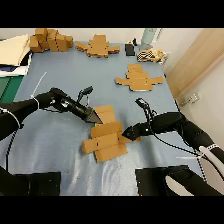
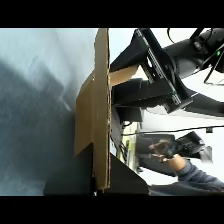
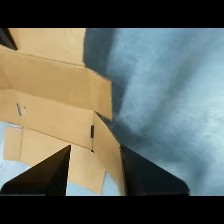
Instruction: Fold the box.
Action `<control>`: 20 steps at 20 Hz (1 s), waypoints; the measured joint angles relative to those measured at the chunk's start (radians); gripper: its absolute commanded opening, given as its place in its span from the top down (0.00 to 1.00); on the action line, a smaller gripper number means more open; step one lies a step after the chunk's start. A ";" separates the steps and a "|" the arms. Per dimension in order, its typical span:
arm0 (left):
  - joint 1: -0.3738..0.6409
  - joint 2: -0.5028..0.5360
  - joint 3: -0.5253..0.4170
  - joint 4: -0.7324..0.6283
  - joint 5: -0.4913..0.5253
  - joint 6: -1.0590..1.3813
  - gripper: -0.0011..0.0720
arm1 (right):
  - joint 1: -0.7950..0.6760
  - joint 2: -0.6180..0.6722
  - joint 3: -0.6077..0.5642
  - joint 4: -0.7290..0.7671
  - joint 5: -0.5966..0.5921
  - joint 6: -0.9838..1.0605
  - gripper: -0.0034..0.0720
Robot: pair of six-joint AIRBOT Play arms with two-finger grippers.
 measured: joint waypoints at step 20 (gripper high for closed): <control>-0.270 0.466 -0.294 0.111 0.536 0.643 0.97 | -0.060 0.027 0.217 -0.180 -0.017 0.496 0.95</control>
